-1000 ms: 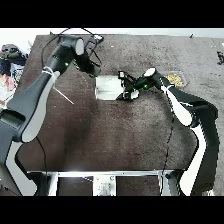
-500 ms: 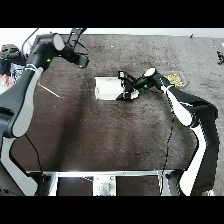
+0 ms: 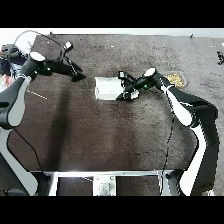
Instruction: Fold the box and place the chain.
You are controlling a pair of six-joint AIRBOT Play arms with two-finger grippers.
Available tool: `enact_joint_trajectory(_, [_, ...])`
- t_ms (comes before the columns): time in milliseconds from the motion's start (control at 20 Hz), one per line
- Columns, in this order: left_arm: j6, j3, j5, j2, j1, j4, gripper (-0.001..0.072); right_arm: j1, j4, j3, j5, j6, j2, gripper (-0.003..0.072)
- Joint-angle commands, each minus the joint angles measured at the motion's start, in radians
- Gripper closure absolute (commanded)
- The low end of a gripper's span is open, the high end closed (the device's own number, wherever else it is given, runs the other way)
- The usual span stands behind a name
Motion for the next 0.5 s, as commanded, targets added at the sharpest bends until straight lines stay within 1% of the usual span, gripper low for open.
enact_joint_trajectory(0, [0.218, -0.015, -0.064, -0.097, -0.023, -0.083, 0.001, 0.001, 0.0, 0.0, 0.0, 0.0, 0.0, 0.0148])
enact_joint_trajectory(150, [0.339, -0.015, -0.112, -0.14, -0.05, -0.082, -0.0011, 0.001, 0.0, 0.0, 0.0, 0.0, 0.0, 0.0148])
enact_joint_trajectory(450, [0.39, -0.015, -0.158, -0.158, -0.05, -0.087, -0.0011, 0.001, 0.0, 0.0, 0.0, 0.0, 0.0, 0.0148])
